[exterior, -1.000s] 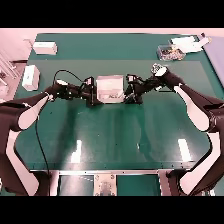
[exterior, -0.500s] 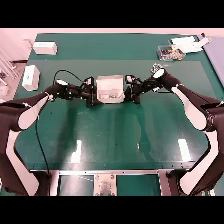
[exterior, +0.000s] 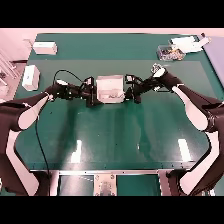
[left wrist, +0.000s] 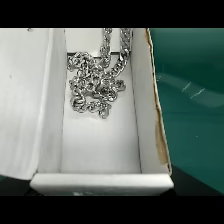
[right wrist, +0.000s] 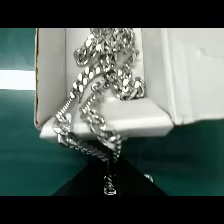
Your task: Fold the box and place the chain.
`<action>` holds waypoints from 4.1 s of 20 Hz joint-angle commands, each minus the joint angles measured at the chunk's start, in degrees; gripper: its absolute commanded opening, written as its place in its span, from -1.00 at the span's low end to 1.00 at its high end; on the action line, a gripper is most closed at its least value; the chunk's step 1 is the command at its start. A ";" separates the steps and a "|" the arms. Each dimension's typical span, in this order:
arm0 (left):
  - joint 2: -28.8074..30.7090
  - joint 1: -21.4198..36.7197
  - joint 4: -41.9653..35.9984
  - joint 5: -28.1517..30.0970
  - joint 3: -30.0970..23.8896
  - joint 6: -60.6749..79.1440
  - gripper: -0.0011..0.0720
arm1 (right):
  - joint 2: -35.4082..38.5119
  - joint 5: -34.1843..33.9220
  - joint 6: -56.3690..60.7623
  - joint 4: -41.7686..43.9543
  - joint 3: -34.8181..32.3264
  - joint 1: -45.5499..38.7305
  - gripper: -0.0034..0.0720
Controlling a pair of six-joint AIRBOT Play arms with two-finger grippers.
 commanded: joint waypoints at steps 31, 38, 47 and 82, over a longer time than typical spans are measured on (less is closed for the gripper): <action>0.00 0.04 0.02 0.00 0.02 0.02 0.31 | 6.05 0.46 22.56 3.19 4.04 10.54 -0.78; 0.00 0.04 0.02 0.00 0.02 0.02 0.31 | 7.30 5.35 21.68 -2.84 8.35 5.55 0.25; 0.00 0.04 0.02 0.00 0.02 0.02 0.31 | 1.31 4.55 5.20 1.03 4.52 -4.15 0.37; 0.00 0.04 0.02 0.00 0.02 0.02 0.31 | 5.51 2.51 10.82 -0.48 5.84 0.55 -0.89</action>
